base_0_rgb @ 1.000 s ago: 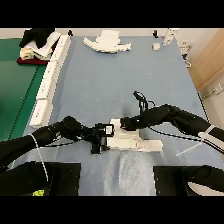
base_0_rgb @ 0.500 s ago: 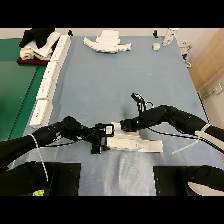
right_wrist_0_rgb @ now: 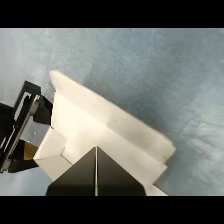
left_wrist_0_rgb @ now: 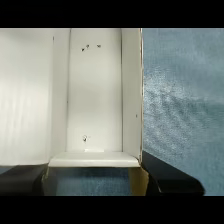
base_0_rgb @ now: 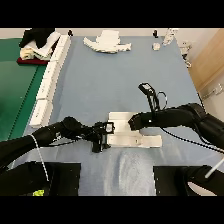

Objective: Fold the box.

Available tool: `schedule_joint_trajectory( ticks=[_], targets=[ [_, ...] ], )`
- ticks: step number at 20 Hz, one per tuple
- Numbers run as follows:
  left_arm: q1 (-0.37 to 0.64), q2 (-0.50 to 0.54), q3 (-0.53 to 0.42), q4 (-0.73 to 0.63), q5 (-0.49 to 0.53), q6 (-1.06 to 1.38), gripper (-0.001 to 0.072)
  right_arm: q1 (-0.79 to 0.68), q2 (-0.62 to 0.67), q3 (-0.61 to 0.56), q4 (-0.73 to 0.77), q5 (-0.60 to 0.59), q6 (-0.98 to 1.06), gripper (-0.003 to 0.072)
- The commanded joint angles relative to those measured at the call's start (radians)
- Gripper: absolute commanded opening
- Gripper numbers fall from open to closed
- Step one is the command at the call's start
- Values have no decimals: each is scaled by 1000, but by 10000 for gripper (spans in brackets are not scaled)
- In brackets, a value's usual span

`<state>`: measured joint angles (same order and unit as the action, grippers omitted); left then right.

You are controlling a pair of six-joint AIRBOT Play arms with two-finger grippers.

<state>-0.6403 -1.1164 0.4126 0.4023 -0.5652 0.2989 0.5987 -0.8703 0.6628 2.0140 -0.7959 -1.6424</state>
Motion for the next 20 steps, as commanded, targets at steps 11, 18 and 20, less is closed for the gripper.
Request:
schedule_joint_trajectory(
  ticks=[11, 18, 20],
  targets=[
    [-1, 0, 1, 2, 15, -3, 498, 1, 124, -102, -349, -363, -631, 538],
    [-1, 0, 1, 2, 14, -3, 498, 8, 31, -108, -253, -271, -782, 538],
    [-1, 0, 1, 2, 14, -3, 497, 8, 12, -108, -189, -212, -848, 538]
  ],
)
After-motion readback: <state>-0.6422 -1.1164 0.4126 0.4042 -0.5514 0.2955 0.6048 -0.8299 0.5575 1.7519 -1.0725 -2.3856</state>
